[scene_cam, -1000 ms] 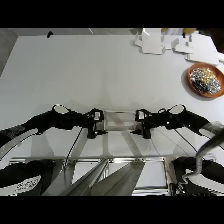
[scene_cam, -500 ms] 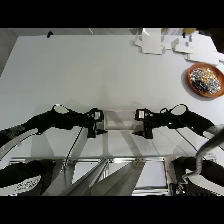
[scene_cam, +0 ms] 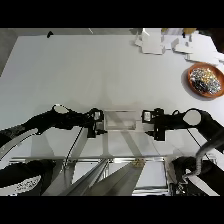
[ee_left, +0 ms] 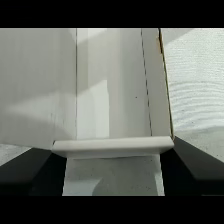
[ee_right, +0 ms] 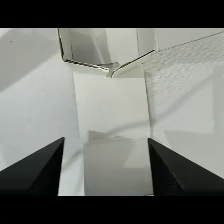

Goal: Fold the box and place the chain.

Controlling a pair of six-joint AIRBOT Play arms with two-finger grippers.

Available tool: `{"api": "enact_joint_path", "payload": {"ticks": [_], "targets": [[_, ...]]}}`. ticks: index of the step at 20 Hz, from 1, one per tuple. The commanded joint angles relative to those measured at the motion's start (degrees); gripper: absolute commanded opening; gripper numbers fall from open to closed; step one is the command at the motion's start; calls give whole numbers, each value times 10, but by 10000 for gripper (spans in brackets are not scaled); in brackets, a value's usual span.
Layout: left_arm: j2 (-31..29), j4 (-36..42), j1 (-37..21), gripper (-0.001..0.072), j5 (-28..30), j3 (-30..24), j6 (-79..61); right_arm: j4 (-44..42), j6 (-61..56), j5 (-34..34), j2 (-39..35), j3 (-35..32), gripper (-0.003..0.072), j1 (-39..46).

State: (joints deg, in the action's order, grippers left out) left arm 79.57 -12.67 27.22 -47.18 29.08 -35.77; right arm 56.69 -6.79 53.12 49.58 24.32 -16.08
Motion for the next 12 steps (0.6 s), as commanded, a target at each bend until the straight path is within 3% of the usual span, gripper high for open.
{"api": "enact_joint_path", "payload": {"ticks": [1,2,4,9,12], "targets": [[0,0,0,256,0,0,0,-94,-37,24,-64,1,447,0],[0,0,0,256,0,0,0,-151,-36,23,-68,1,347,0],[0,0,0,256,0,0,0,-260,-23,16,-66,1,23,-1],[0,0,0,256,0,0,0,-565,138,-72,-31,1,17,-1],[0,0,0,256,0,0,0,-574,159,-43,54,1,17,0]]}}
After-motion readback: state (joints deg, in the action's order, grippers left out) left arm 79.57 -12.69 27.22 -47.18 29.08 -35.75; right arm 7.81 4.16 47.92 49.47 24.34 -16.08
